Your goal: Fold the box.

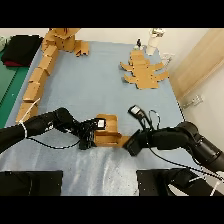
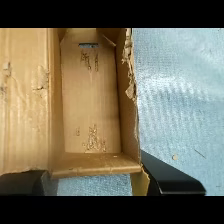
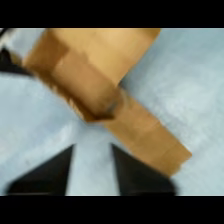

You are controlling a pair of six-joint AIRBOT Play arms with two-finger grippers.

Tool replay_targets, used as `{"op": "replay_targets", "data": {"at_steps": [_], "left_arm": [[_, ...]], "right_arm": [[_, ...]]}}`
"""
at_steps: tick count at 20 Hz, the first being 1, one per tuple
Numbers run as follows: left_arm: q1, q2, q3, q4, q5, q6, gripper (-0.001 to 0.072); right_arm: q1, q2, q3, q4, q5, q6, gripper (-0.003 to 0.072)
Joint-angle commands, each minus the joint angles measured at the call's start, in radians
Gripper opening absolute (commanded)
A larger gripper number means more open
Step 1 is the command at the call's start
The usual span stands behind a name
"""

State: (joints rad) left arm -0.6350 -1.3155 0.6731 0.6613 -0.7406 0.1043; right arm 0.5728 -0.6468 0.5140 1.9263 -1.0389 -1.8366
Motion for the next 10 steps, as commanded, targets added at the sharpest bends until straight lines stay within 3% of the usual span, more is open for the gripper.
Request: {"op": "replay_targets", "data": {"at_steps": [1, 6, 10], "left_arm": [[0.001, 0.000, 0.000, 0.000, 0.000, 0.000, 0.0343], [0.001, 0.000, 0.000, 0.000, 0.000, 0.000, 0.0343], [0.001, 0.000, 0.000, 0.000, 0.000, 0.000, 0.0343]], "right_arm": [[0.021, -0.039, -0.023, -0.103, -0.058, -0.327, 0.0511], [0.021, -0.193, -0.021, -0.164, 0.188, -0.576, 0.0514], [0.022, -0.239, -0.010, -0.117, 0.290, -0.676, 0.0514]]}}
